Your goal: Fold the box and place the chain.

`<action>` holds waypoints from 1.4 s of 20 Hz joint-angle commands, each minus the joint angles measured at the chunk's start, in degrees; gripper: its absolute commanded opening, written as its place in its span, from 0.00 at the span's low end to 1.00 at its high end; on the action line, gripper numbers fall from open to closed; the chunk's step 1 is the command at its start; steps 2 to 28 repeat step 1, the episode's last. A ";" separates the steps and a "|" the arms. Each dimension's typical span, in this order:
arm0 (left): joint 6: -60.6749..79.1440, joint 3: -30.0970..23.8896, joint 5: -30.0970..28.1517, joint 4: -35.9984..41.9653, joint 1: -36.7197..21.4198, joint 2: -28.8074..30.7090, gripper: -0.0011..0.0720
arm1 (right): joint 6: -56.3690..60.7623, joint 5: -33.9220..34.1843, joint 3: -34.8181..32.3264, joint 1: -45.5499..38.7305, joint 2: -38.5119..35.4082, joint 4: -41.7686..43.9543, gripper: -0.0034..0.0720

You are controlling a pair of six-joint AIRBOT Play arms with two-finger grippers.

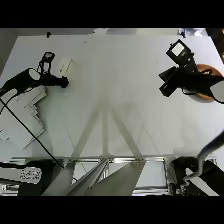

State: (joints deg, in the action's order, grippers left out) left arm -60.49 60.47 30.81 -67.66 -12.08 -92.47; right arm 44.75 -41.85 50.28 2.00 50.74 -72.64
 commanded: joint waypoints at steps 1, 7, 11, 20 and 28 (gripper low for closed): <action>-0.15 -0.07 1.79 1.18 -0.04 3.85 0.99 | 0.00 0.00 0.04 0.02 -0.02 0.00 0.06; -0.15 -0.07 1.79 1.18 -0.04 3.85 0.99 | 0.00 0.00 0.04 0.02 -0.02 0.00 0.06; -0.15 -0.07 1.79 1.18 -0.04 3.85 0.99 | 0.00 0.00 0.04 0.02 -0.02 0.00 0.06; -0.15 -0.07 1.79 1.18 -0.04 3.85 0.99 | 0.00 0.00 0.04 0.02 -0.02 0.00 0.06; -0.15 -0.07 1.79 1.18 -0.04 3.85 0.99 | 0.00 0.00 0.04 0.02 -0.02 0.00 0.06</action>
